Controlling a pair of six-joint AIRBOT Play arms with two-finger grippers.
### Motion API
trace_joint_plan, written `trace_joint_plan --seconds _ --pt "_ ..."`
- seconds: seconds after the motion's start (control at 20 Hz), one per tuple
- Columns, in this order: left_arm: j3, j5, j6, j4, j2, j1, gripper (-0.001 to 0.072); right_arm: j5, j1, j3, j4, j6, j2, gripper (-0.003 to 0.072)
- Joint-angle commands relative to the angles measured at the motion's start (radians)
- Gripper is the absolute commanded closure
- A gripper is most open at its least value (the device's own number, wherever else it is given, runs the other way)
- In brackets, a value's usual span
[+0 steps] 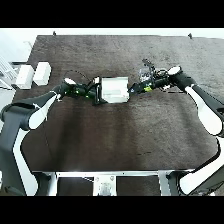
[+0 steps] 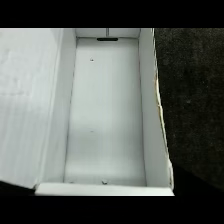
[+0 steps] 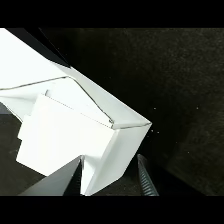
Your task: Fold the box and place the chain.
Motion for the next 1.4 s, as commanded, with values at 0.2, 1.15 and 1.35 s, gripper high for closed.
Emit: trace_joint_plan --seconds 0.2,1.15,1.35 --pt "0.0 0.001 0.0 0.0 0.0 0.001 0.0431 0.0 0.045 0.001 0.003 0.0 0.0 0.0207" --pt "0.0 0.0 0.0 0.0 0.0 0.0 0.0431 -0.05 0.175 0.114 -0.363 0.362 0.0 0.0208" --pt "0.0 0.001 0.0 0.0 0.0 0.001 0.0431 -0.083 0.206 0.114 -0.399 0.408 -0.001 0.0208"
